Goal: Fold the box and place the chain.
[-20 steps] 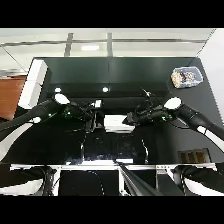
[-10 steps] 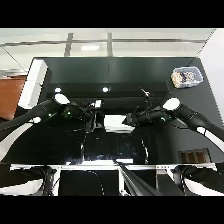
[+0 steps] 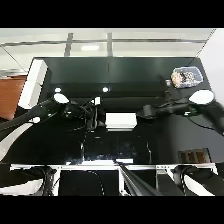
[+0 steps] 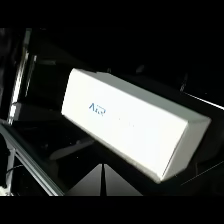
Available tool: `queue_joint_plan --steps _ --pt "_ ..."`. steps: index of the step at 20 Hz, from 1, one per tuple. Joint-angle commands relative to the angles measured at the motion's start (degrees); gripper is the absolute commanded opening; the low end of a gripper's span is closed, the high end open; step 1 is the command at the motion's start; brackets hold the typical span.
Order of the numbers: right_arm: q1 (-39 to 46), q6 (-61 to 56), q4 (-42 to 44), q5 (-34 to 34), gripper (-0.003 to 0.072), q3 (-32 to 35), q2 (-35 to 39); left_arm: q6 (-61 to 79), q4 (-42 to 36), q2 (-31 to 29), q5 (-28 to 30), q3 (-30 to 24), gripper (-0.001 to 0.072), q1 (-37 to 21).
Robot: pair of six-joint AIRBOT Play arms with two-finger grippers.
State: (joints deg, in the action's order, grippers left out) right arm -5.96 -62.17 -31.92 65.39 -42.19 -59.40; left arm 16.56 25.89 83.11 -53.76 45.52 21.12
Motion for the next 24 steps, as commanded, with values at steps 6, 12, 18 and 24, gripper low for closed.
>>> queue_joint_plan --steps 6,12,18,24 --pt "21.24 -1.44 -2.89 13.62 0.0014 -0.31 13.14 -4.02 9.84 -4.24 0.55 1.77 0.0718 -0.07" --pt "26.40 -1.38 -3.10 13.84 0.0014 -0.28 13.29 -8.22 1.86 -7.61 -0.24 7.93 0.0709 2.34" --pt "26.43 -0.74 -6.27 13.64 0.0014 -0.28 13.29 -13.25 -7.04 4.70 9.92 14.14 0.0709 10.01" --pt "26.43 -0.17 -7.78 11.37 0.0014 -0.28 13.29 -20.02 -6.75 8.81 5.07 15.98 0.0708 10.21"
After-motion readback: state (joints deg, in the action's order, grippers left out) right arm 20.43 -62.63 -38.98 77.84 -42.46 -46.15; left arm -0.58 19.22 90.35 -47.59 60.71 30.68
